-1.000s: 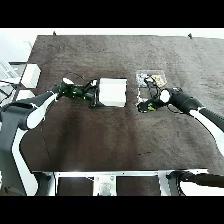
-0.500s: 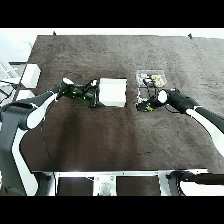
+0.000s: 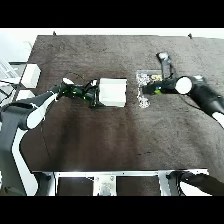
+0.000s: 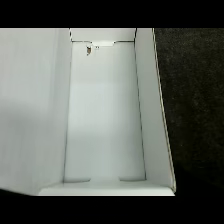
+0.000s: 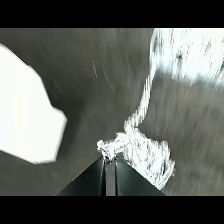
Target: Fold the box and place the chain.
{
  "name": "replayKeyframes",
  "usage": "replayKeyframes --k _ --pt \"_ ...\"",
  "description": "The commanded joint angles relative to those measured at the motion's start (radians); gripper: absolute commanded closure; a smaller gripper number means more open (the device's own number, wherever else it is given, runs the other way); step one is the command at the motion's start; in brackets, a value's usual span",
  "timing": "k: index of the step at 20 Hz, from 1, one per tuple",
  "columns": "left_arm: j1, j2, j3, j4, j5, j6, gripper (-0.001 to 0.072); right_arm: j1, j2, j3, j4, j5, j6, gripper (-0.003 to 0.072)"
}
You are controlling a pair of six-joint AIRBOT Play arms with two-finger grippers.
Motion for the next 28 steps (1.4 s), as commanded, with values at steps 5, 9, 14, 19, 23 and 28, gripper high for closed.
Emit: replayKeyframes --k 5,9,14,19,23,28 --pt "0.000 0.000 0.000 0.000 0.000 0.000 0.0323 0.131 0.128 0.184 -0.003 -0.161 -0.002 0.0674" --pt "0.000 0.000 0.000 0.000 0.000 0.000 0.0323 0.194 0.127 0.222 -0.012 -0.171 -0.002 0.0674" --pt "0.000 0.000 0.000 0.000 0.000 0.000 0.0323 0.266 0.091 0.221 -0.011 -0.256 -0.002 0.0674" --pt "0.000 0.000 0.000 0.000 0.000 0.000 0.0323 0.292 0.018 0.221 -0.011 -0.280 -0.002 0.0674" --pt "0.000 0.000 0.000 0.000 0.001 0.000 0.0323 0.294 -0.080 0.221 -0.011 -0.279 -0.002 0.0675" --pt "0.000 0.000 0.000 0.000 0.001 0.000 0.0323 0.294 -0.163 0.159 0.019 -0.269 0.002 0.0675"
